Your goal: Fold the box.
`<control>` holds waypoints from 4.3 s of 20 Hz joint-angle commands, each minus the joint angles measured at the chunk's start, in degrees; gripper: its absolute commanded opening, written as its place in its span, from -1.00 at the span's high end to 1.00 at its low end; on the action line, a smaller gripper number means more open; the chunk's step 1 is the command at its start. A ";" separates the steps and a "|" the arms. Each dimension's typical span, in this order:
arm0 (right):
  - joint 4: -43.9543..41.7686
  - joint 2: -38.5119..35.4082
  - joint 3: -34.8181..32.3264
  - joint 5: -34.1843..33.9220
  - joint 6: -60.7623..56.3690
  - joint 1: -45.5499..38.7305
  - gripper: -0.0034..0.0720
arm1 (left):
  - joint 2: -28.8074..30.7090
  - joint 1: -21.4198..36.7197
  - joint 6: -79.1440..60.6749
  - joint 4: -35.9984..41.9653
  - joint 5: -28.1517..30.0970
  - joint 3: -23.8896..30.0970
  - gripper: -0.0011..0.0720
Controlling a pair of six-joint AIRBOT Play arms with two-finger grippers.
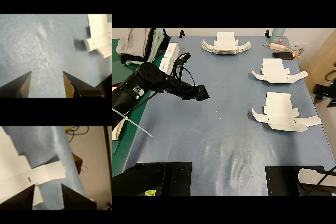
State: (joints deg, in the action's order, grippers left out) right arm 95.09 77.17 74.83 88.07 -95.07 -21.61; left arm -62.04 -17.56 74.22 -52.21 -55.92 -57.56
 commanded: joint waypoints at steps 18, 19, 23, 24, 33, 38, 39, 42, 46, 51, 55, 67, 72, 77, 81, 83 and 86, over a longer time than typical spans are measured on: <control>-27.78 18.51 -1.01 6.88 27.91 -19.45 0.09 | -0.04 0.02 6.62 4.68 -2.51 0.02 -0.65; -29.88 18.62 -1.11 8.13 28.59 -19.43 0.33 | -0.04 0.02 6.62 4.70 -2.56 0.02 -0.65; -41.59 17.40 -3.48 11.80 30.58 -18.12 0.91 | 0.00 0.04 6.58 4.66 -1.01 0.02 -0.65; -43.87 16.00 -5.09 11.56 31.36 -17.14 0.91 | 0.00 0.04 6.21 4.66 -1.03 0.02 -0.65; -49.44 -12.04 -32.61 -11.32 28.83 4.90 0.91 | 0.00 3.87 0.33 2.62 -12.37 0.02 -0.65; -49.51 -26.27 -47.08 -24.46 20.63 19.47 0.91 | 0.00 7.65 -4.72 -0.17 -17.22 0.02 -0.65; -49.53 -27.85 -49.18 -26.75 19.45 22.23 0.91 | 0.00 7.65 -7.15 -0.66 -16.96 0.04 -0.65; -49.44 -30.10 -53.07 -33.33 18.40 29.59 0.91 | 0.00 7.52 -9.86 -0.57 -16.41 0.26 -0.65; -47.91 -30.14 -53.59 -38.71 18.40 36.94 0.91 | -2.67 7.54 -10.40 -0.79 -12.59 1.77 -0.65; -47.10 -30.14 -53.59 -40.68 18.64 39.58 0.91 | -13.49 7.52 -16.92 4.85 -12.00 1.95 -0.65; -46.47 -30.14 -53.59 -40.61 19.87 39.58 0.91 | -23.17 7.52 -23.74 13.73 -12.09 1.90 -0.65; -46.47 -30.10 -53.59 -40.52 22.08 39.58 0.91 | -32.39 2.51 -36.30 21.68 -18.47 -0.83 -0.20; -46.45 -30.10 -53.59 -39.82 22.08 39.58 0.91 | -32.44 2.71 -37.99 21.77 -18.73 -1.07 0.78; -46.45 -30.10 -53.59 -39.12 22.08 39.58 0.90 | -32.44 2.89 -38.86 21.92 -20.33 -1.07 0.93; -44.44 -30.10 -53.37 -40.83 21.99 39.52 0.27 | -32.44 2.91 -39.54 25.09 -21.99 -1.38 0.93; -39.56 -30.10 -51.95 -41.03 18.97 38.91 0.27 | -32.11 2.71 -48.06 25.49 -22.18 -3.04 0.94; -26.38 -30.53 -45.92 -39.98 8.63 36.41 -0.23 | -27.67 0.76 -55.56 25.20 -19.30 -3.50 0.94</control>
State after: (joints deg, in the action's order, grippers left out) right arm 57.87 46.89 24.97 47.75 -78.24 16.45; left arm -92.42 -15.57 26.28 -27.49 -77.14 -60.40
